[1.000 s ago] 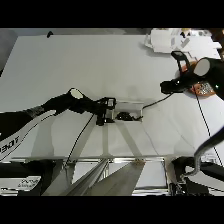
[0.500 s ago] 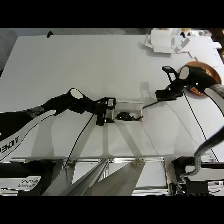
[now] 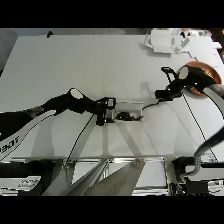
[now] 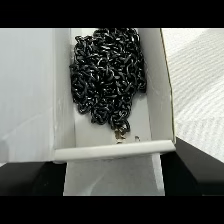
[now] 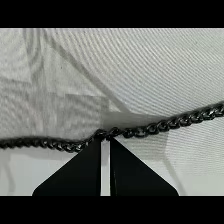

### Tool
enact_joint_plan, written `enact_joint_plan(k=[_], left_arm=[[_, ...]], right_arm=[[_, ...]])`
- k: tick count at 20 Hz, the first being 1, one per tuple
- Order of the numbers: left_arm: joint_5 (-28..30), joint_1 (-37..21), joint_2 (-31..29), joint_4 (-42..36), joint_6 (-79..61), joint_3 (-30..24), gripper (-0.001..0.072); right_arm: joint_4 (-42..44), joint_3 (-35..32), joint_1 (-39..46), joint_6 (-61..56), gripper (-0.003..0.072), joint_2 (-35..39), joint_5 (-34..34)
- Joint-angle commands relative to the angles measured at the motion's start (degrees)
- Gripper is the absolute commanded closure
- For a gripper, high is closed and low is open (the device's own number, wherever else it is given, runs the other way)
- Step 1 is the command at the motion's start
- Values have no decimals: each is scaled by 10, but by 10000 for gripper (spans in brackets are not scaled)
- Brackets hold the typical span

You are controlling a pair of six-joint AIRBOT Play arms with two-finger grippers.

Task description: Fold the box and place the chain.

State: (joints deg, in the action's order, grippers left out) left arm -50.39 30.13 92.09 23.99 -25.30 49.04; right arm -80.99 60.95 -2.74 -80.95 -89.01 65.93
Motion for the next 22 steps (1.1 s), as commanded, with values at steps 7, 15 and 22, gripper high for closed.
enact_joint_plan(k=[7,15,22], left_arm=[[0,0,0,0,0,0,458],[0,0,0,0,0,0,458],[0,0,0,0,0,0,458]], right_arm=[[114,1,-1,59,672,207,138],[318,1,-1,155,672,433,126],[392,-12,-92,200,671,452,42]])
